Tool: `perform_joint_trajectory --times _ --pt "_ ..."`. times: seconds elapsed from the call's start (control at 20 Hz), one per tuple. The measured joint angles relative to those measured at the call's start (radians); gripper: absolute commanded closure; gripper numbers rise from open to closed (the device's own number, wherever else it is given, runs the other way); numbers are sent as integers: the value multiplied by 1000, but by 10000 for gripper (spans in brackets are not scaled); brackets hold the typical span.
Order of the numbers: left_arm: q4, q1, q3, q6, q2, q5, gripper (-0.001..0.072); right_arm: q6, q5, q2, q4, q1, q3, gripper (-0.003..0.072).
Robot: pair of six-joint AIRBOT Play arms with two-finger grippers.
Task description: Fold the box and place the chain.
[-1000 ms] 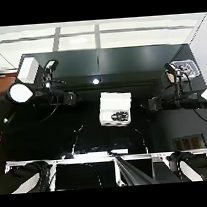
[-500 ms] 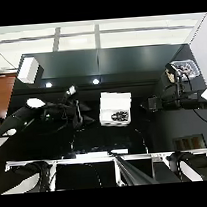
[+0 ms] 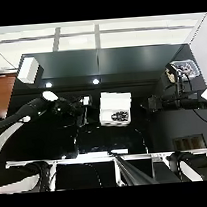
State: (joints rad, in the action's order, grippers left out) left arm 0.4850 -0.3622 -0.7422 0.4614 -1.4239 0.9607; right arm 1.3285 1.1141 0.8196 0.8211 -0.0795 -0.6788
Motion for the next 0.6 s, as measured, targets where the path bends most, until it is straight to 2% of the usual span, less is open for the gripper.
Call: perform_joint_trajectory --times 0.6 --pt "5 -48 -26 -47 -27 -34 -3 0 0 0 1 0 0 392"
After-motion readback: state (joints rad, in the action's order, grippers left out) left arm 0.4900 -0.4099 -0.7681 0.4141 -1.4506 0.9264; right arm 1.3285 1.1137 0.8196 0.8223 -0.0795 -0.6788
